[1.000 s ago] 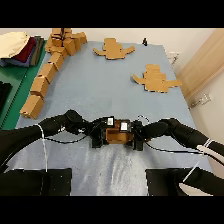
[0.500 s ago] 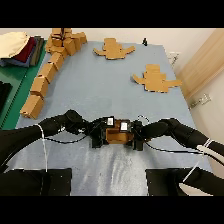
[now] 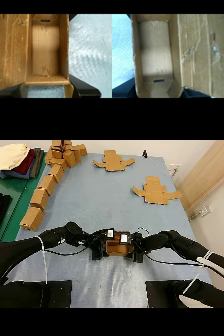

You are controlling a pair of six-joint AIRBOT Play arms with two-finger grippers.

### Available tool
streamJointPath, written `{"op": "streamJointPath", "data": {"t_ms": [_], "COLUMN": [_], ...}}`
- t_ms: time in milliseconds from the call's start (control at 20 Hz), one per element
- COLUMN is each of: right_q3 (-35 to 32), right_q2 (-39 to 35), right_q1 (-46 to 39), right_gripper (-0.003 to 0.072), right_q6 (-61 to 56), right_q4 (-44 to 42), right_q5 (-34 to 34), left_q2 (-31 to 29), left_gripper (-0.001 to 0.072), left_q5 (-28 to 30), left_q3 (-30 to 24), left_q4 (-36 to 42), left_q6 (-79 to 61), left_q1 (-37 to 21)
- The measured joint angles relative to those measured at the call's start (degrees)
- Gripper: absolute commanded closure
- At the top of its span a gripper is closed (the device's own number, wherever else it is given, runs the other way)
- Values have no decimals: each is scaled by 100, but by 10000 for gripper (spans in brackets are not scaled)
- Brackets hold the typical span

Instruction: Fold the box.

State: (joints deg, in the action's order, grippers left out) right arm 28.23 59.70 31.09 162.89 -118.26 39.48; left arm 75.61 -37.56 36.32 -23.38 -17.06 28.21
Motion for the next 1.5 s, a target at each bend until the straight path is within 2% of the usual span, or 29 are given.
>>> {"op": "streamJointPath", "data": {"t_ms": [250, 300, 350, 750, 1100, 1400, 1450, 1500], "right_q3": [0, 0, 0, 17, 28, 28, 28, 28], "right_q2": [0, 0, 0, -232, -1508, -2586, -2667, -2719], "right_q1": [0, 0, 0, -2, -2, -2, -2, -2], "right_gripper": [96, 59, -34, -34, -34, -34, 45, 230], "right_q6": [0, 0, -2, -243, -1504, -3279, -3729, -4288], "right_q4": [-2, -4, -4, 317, 1198, 1150, 1021, 883], "right_q5": [22, 24, 28, 160, 761, 1982, 2122, 2236], "left_q2": [0, 0, 0, 0, 0, 0, 0, 0], "left_gripper": [353, 353, 353, 353, 353, 353, 353, 353], "left_q5": [-2, -2, -4, -4, 2, -4, -4, -4], "left_q3": [-2, -2, -2, -2, -2, 0, -2, -2], "left_q4": [0, 0, -2, 0, -2, -2, -2, -2], "left_q6": [0, 0, 0, 0, 0, 0, 0, 0], "left_q1": [0, 0, 0, 2, 0, 0, 0, 0]}}
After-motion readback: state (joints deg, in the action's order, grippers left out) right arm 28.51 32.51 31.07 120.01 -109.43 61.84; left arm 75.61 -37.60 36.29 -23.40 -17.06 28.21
